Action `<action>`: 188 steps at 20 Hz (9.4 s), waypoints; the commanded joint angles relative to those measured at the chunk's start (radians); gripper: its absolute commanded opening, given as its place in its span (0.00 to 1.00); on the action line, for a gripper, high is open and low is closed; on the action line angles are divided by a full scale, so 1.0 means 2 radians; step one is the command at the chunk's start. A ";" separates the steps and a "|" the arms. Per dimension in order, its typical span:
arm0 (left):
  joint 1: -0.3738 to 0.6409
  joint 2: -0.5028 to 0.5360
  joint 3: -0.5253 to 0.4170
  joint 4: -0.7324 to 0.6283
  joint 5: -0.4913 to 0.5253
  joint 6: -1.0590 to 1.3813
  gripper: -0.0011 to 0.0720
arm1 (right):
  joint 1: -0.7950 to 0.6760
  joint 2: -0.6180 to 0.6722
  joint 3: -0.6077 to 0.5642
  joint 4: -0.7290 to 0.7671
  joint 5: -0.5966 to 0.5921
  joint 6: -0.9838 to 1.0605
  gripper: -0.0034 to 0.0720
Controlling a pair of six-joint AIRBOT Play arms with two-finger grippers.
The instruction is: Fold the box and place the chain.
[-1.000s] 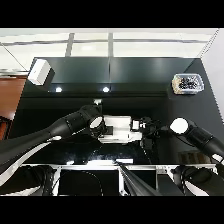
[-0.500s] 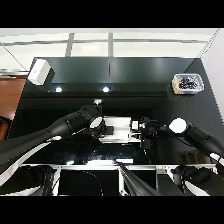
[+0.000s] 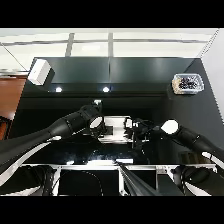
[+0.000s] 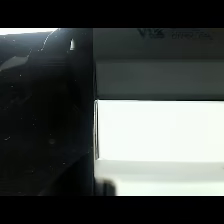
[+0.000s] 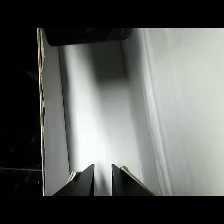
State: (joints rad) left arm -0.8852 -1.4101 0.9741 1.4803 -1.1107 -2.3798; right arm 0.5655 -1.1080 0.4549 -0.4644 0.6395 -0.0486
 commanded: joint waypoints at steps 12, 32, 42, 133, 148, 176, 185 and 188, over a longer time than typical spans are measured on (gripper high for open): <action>0.000 0.000 0.000 0.000 0.001 0.000 0.05 | -0.006 0.001 0.002 -0.034 -0.009 0.115 0.05; 0.000 0.000 0.000 0.000 0.001 0.000 0.05 | -0.278 0.007 -0.070 -0.029 0.206 0.581 0.06; 0.000 0.000 0.000 0.000 0.001 0.000 0.05 | -0.233 -0.009 -0.001 0.002 0.253 0.472 0.78; 0.002 0.000 0.000 0.000 0.001 0.001 0.05 | -0.250 0.098 0.206 -0.879 0.031 1.199 0.63; 0.002 0.000 0.000 0.002 0.001 0.000 0.05 | -0.426 -0.381 0.610 -0.461 0.242 0.923 1.00; 0.002 0.000 0.000 -0.002 0.003 0.000 0.05 | -0.425 -0.039 0.611 -0.307 0.365 0.664 0.05; 0.002 0.000 0.000 -0.002 0.003 0.000 0.05 | -0.414 0.115 0.403 -0.039 0.433 0.590 0.05; 0.002 0.000 0.000 -0.002 0.001 0.000 0.05 | -0.363 0.124 0.372 -0.039 0.479 0.583 0.05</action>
State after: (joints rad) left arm -0.8822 -1.4101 0.9741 1.4765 -1.1049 -2.3791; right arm -0.2279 -0.8982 1.2732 -0.6159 1.5108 1.1439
